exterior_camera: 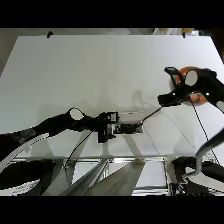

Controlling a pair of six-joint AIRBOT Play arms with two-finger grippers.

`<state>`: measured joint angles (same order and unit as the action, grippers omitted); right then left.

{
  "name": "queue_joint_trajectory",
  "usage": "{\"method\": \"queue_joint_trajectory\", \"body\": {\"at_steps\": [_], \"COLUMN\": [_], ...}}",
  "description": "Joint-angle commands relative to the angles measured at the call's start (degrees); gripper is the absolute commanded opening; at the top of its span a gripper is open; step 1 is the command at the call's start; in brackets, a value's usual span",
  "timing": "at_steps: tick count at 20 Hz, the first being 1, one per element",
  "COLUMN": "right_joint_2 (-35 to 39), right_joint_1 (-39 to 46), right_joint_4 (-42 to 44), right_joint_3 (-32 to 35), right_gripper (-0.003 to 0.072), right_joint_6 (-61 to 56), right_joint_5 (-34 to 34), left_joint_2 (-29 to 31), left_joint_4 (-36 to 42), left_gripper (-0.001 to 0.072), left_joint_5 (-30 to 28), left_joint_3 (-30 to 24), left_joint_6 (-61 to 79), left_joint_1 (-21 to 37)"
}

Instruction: Fold the box and place the chain.

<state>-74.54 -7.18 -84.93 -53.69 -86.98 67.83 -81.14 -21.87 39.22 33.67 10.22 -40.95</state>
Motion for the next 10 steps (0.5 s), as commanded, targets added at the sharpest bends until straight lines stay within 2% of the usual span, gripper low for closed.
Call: {"method": "queue_joint_trajectory", "body": {"at_steps": [1, 7, 10], "right_joint_2": [-3.7, -4.9, -5.8], "right_joint_1": [0.2, 0.2, 0.2], "right_joint_4": [-0.4, -0.3, -0.3], "right_joint_3": [1.9, 2.2, 2.2], "right_gripper": [0.0262, 0.0254, 0.0216], "right_joint_6": [0.1, -0.3, -1.4], "right_joint_5": [-2.7, -7.3, -7.2], "left_joint_2": [0.0, 0.0, 0.0], "left_joint_4": [0.0, 0.0, 0.0], "left_gripper": [0.0205, 0.0205, 0.0205], "left_joint_5": [0.0, 0.0, 0.0], "left_joint_3": [0.0, 0.0, 0.0], "left_joint_6": [0.0, 0.0, 0.0], "left_joint_1": [0.0, 0.0, 0.0]}}
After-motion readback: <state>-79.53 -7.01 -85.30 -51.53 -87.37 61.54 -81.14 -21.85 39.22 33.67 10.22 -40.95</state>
